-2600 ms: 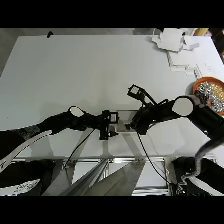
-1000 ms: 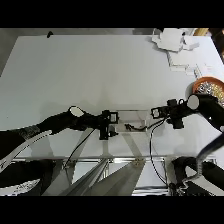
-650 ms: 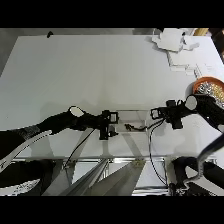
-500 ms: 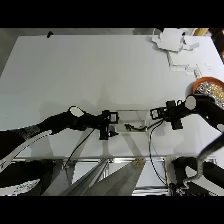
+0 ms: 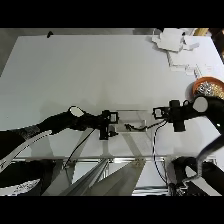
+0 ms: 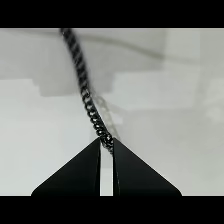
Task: Fold the box and place the chain.
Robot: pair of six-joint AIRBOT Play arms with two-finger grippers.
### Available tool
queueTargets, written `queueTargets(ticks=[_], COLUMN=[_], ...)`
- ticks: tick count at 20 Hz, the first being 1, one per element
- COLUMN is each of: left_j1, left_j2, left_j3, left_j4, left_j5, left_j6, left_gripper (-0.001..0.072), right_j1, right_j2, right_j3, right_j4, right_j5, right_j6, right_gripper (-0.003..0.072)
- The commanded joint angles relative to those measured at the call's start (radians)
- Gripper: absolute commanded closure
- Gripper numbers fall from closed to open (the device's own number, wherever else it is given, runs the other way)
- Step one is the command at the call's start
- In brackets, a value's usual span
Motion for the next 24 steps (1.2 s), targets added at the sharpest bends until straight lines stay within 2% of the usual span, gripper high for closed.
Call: queueTargets(ticks=[1,3,7,11,14,19,22,24], left_j1=[0.001,0.001,0.001,0.001,0.001,0.001,0.001,0.001], left_j2=[0.001,0.001,0.001,0.001,0.001,0.001,0.001,0.001], left_j3=[0.000,0.000,0.000,0.000,0.000,0.000,0.000,0.000], left_j4=[0.000,0.000,0.000,0.000,0.000,0.000,0.000,0.000], left_j5=[0.000,0.000,0.000,0.000,0.000,0.000,0.000,0.000], left_j6=[0.000,0.000,0.000,0.000,0.000,0.000,0.000,0.000], left_gripper=[0.0436,0.0436,0.0436,0.0436,0.0436,0.0436,0.0436,0.0436], right_j1=[0.001,0.001,0.001,0.037,0.150,0.316,0.331,0.331], right_j2=[0.171,0.241,0.302,0.303,0.302,0.278,0.217,0.167], right_j3=[0.001,0.001,0.001,0.000,0.000,-0.001,-0.003,-0.003], right_j4=[0.314,0.456,0.623,0.722,0.731,0.698,0.682,0.598], right_j5=[0.064,0.088,0.188,0.179,0.103,-0.100,-0.111,-0.109], right_j6=[-0.002,-0.003,-0.059,-0.109,-0.115,-0.114,-0.092,-0.035], right_gripper=[0.0663,0.0663,0.0663,0.0663,0.0663,0.0663,0.0663,0.0663])
